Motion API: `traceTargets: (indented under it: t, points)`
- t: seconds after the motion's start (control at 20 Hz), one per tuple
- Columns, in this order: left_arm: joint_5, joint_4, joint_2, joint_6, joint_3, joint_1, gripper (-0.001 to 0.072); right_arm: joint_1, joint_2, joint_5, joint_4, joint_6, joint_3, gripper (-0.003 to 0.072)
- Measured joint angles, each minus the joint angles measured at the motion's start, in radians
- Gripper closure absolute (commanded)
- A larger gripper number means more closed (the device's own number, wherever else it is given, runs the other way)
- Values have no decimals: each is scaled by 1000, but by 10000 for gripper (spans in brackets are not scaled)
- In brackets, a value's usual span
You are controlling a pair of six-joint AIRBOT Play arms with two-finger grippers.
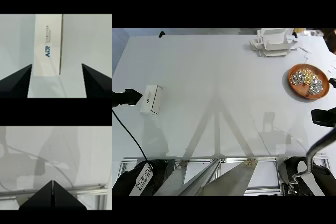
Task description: Fold the box and place the chain.
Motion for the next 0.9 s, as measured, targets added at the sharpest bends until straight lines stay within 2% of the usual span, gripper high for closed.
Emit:
traceTargets:
  t: [0.15,0.3,0.65,0.9]
  points:
    - [-47,-29,94,-7,0,0,17,0,0,0,0,0,0,670]
    - [-119,-53,136,-51,0,0,17,0,0,0,0,0,0,670]
    - [-238,-80,158,-111,0,0,17,0,0,0,0,0,0,670]
    - [-270,-107,160,-118,0,0,17,0,0,0,0,0,0,670]
